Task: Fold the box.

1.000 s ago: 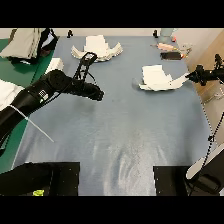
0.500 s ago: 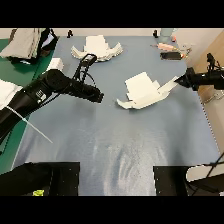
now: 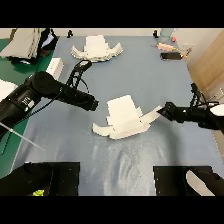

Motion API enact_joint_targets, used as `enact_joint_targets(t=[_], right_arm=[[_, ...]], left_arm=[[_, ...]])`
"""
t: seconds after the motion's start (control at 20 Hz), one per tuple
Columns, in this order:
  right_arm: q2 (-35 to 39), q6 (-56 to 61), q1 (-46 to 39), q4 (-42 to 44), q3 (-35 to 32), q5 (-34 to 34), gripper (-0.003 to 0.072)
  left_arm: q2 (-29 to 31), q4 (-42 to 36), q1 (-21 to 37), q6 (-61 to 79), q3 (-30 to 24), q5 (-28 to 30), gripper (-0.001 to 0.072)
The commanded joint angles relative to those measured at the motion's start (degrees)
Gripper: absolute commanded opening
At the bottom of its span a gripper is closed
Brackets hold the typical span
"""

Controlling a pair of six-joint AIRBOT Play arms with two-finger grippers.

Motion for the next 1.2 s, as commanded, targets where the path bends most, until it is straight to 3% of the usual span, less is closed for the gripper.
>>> enact_joint_targets(t=[0.0,0.1,0.35,0.7,0.85,1.15], right_arm=[[9.07,9.62,3.91,-5.86,-7.30,-0.85,0.0028],[9.46,10.82,3.96,-7.69,-7.32,1.57,0.0239],[5.16,11.61,1.64,-12.52,-3.15,8.83,0.0243],[-17.07,3.23,-0.33,-14.40,12.96,22.88,0.0243],[-24.90,2.51,-0.07,-14.40,16.87,27.26,0.0242],[-28.57,-1.03,1.75,-13.11,16.90,26.45,0.0222]], left_arm=[[2.58,0.04,1.44,-1.20,-3.34,-2.43,0.0013],[2.51,0.04,1.60,-2.47,-3.56,-4.07,0.0014],[2.54,0.04,1.57,-2.47,-3.56,-6.58,0.0016],[2.54,0.02,1.57,-2.49,-3.56,-7.65,0.0017],[2.54,0.00,1.57,-2.64,-3.56,-7.87,0.0017],[2.54,-0.46,1.57,-2.67,-3.56,-8.63,0.0017]])
